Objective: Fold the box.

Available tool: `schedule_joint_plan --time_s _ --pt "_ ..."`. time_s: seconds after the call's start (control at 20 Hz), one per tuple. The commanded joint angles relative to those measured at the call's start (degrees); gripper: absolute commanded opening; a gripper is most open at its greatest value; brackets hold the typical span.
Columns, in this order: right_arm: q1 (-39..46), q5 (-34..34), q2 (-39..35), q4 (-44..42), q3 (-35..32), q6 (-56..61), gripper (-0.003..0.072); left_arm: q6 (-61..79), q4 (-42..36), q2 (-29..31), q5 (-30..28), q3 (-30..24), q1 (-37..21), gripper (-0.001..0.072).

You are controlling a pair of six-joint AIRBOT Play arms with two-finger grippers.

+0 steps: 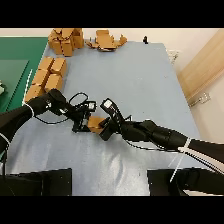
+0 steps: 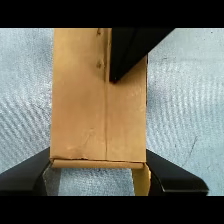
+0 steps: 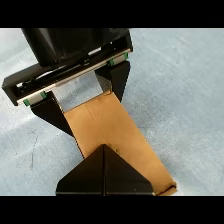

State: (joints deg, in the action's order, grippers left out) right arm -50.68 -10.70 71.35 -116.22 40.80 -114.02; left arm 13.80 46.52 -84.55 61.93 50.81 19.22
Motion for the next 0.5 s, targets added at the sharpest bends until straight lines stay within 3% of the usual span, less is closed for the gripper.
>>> schedule_joint_plan --time_s 0.0,0.2,0.45 --pt "0.0 -3.5 1.0 -0.1 0.0 0.1 0.0004 0.0 0.0 0.0 0.0 0.0 0.0 0.0022" --pt "0.0 0.9 -3.9 2.8 1.7 0.0 0.0003 -0.2 0.0 0.0 0.0 0.0 0.0 0.0022" --pt "0.7 -1.5 -6.4 3.7 2.6 0.2 0.0004 -0.2 0.0 0.0 0.0 0.0 0.0 0.0022"
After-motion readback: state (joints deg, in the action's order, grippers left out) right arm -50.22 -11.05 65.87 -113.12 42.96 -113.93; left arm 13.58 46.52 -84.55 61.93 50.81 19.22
